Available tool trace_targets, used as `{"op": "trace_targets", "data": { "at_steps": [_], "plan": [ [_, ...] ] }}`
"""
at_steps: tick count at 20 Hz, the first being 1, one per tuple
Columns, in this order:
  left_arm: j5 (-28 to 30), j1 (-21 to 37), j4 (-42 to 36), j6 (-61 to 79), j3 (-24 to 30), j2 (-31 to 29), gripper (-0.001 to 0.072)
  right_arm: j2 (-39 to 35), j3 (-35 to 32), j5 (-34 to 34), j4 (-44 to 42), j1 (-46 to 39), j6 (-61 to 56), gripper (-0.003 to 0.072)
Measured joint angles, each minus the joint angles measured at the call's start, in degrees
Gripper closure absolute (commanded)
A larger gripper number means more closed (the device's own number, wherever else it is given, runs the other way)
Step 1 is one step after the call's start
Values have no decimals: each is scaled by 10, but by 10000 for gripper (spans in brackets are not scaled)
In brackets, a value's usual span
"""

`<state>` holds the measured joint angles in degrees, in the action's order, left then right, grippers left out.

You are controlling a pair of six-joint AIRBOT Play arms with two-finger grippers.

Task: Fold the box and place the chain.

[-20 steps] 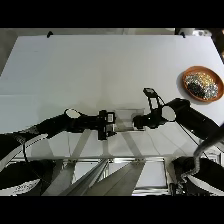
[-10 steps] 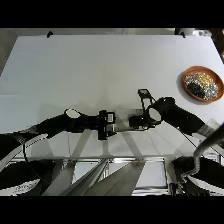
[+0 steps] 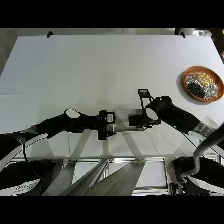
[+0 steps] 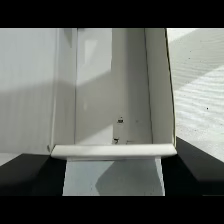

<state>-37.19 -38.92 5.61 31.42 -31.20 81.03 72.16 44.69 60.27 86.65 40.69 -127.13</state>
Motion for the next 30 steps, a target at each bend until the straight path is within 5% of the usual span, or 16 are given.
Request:
{"op": "trace_targets", "data": {
  "at_steps": [5, 7, 15, 16, 21, 26, 27, 30],
  "plan": [
    [0, 0, 0, 0, 0, 0, 573, 1, 0, -1, -2, 5, -1, 661],
    [0, 0, 0, 1, 0, 0, 573, 1, -2, -10, -7, 6, 6, 405],
    [1, 0, 0, 2, 0, 0, 573, 3, -14, -12, -13, 9, 11, 395],
    [1, 0, 0, 1, 0, 0, 573, 6, -14, -11, -13, 11, 11, 402],
    [1, 0, 0, 1, 0, 0, 573, 17, -16, -6, -2, 17, 9, 678],
    [1, 0, 0, 0, 0, 0, 573, 19, -16, -6, 2, 18, 8, 672],
    [1, 0, 0, 0, 0, 0, 573, 19, -16, -6, 2, 18, 9, 631],
    [1, 0, 0, 2, 0, 0, 573, 17, -17, -21, -4, 19, 18, 239]
  ]
}}
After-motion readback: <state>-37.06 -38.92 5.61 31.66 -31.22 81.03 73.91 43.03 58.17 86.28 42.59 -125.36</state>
